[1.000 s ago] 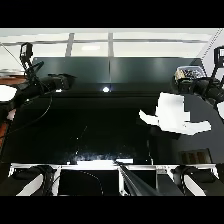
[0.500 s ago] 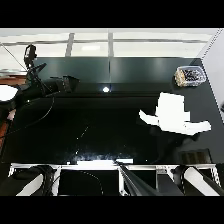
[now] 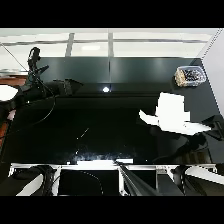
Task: Fold the box and place the chain.
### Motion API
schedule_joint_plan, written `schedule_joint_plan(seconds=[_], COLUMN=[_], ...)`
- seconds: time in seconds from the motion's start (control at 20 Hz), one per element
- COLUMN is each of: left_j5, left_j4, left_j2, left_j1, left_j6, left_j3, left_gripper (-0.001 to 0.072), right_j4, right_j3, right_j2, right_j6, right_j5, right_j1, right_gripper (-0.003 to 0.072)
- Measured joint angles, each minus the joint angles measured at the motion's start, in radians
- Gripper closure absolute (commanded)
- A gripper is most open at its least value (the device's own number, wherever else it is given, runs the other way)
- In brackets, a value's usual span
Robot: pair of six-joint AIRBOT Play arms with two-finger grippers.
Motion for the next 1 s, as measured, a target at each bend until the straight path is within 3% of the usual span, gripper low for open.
schedule_joint_plan(seconds=[0.2, 0.3, 0.4, 0.55, 0.6, 1.0], left_j5=[-0.006, -0.006, -0.007, -0.005, -0.004, -0.016], left_j4=[-0.003, -0.009, -0.013, -0.017, -0.018, -0.027], left_j2=[0.000, 0.000, 0.000, 0.000, 0.000, 0.000], left_j1=[0.000, 0.000, 0.000, 0.000, 0.000, 0.000], left_j6=[0.000, 0.000, 0.000, -0.001, -0.003, -0.038], left_j3=[0.000, 0.000, 0.000, 0.000, 0.000, 0.000], left_gripper=[0.0005, 0.0006, 0.0006, 0.0005, 0.0006, 0.0006], right_j4=[0.039, 0.045, 0.045, 0.043, 0.049, 0.102], right_j3=[0.049, 0.075, 0.094, 0.114, 0.119, 0.098], right_j2=[-0.093, -0.123, -0.139, -0.150, -0.151, -0.041], right_j6=[-0.060, -0.076, -0.096, -0.132, -0.138, -0.150], right_j5=[0.065, 0.086, 0.098, 0.125, 0.136, 0.168], right_j1=[0.054, 0.074, 0.088, 0.100, 0.104, 0.312], right_gripper=[0.0008, 0.0257, 0.0560, 0.0567, 0.0638, 0.0640])
